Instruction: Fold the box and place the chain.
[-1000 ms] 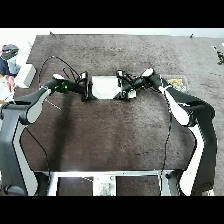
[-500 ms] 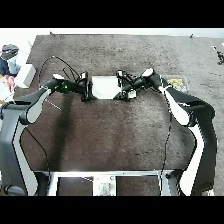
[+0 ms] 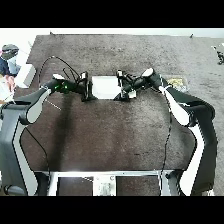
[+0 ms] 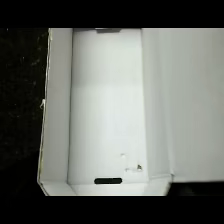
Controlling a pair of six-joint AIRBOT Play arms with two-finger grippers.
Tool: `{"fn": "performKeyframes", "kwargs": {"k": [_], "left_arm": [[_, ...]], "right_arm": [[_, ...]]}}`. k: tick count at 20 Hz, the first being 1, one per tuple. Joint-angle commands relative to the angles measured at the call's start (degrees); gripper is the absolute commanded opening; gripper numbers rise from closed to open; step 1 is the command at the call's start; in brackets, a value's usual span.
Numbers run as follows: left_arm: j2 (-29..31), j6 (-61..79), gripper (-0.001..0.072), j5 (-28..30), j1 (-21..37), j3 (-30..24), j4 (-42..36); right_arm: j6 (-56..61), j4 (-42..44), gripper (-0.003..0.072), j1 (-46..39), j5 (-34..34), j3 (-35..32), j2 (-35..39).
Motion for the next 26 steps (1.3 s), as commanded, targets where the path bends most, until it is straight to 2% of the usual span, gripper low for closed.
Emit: {"fn": "performKeyframes", "kwargs": {"k": [1, 6, 9, 11, 13, 15, 16, 19, 22, 26], "left_arm": [[0.0, 0.0, 0.0277, 0.3, 0.0, 0.0, 0.0], [0.0, 0.0, 0.0277, 0.3, 0.0, 0.0, 0.0], [0.0, 0.0, 0.0277, 0.3, 0.0, 0.0, 0.0], [0.0, 0.0, 0.0277, 0.3, 0.0, 0.0, 0.0], [0.0, 0.0, 0.0277, 0.3, 0.0, 0.0, 0.0], [0.0, 0.0, 0.0277, 0.3, 0.0, 0.0, 0.0], [0.0, 0.0, 0.0278, 0.3, 0.0, 0.0, 0.0], [0.0, 0.0, 0.0278, 0.3, 0.0, 0.0, 0.0], [0.0, 0.0, 0.0277, 0.3, 0.0, 0.0, 0.0], [0.0, 0.0, 0.0278, 0.3, 0.0, 0.0, 0.0]], "right_arm": [[0.2, 0.1, 0.0718, -1.0, 0.6, 0.0, 0.6], [2.0, -1.7, 0.0718, -3.7, 2.1, 0.0, 1.9], [6.6, -6.4, 0.0717, -5.4, 3.1, 0.0, 5.2], [9.3, -6.4, 0.0714, -6.3, 5.4, 0.0, 7.1], [10.8, -5.9, 0.0679, -6.2, 7.4, 0.0, 8.9], [10.7, -1.9, 0.0089, -6.0, 10.1, 0.0, 9.8], [10.8, 2.3, 0.0012, -5.8, 10.6, 0.0, 9.8], [8.7, 9.9, 0.0012, -3.4, 5.5, -0.2, 9.5], [5.0, 10.0, 0.0012, -0.6, -3.6, -0.2, 8.4], [4.0, 9.7, 0.0012, -0.3, -11.3, -0.2, 6.3]]}}
